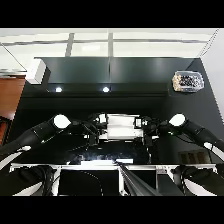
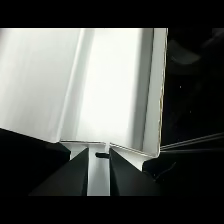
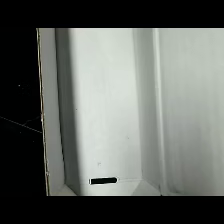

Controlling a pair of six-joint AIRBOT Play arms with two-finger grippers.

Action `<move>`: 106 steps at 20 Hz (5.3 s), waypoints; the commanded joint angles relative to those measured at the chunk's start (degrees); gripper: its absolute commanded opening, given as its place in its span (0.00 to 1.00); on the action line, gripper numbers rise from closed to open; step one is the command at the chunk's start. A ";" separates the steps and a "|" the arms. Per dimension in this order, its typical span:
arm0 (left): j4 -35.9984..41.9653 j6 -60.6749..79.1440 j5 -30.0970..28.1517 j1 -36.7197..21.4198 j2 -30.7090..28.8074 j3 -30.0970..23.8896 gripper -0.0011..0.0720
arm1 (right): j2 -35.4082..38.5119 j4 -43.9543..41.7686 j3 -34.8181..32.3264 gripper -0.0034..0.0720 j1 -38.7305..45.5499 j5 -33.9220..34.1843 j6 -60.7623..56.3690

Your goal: Fold the box and place the chain.

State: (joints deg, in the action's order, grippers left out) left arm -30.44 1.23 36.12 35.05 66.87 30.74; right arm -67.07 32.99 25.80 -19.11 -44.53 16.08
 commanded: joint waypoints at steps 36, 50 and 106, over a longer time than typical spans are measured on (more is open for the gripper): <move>-10.36 -71.76 28.65 -42.88 -1.68 -4.83 0.05 | 0.00 0.00 0.00 0.67 -0.04 0.00 0.02; 9.05 -54.25 23.15 -24.52 10.99 -4.46 0.07 | 0.00 0.00 0.00 0.67 -0.04 0.00 0.02; -37.31 -109.83 14.95 8.48 6.21 18.71 0.86 | 0.00 0.00 0.00 0.67 -0.04 0.04 0.00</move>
State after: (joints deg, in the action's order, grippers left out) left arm -67.61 -106.63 50.24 42.92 72.97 49.34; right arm -67.07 32.99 25.80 -19.11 -44.49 16.10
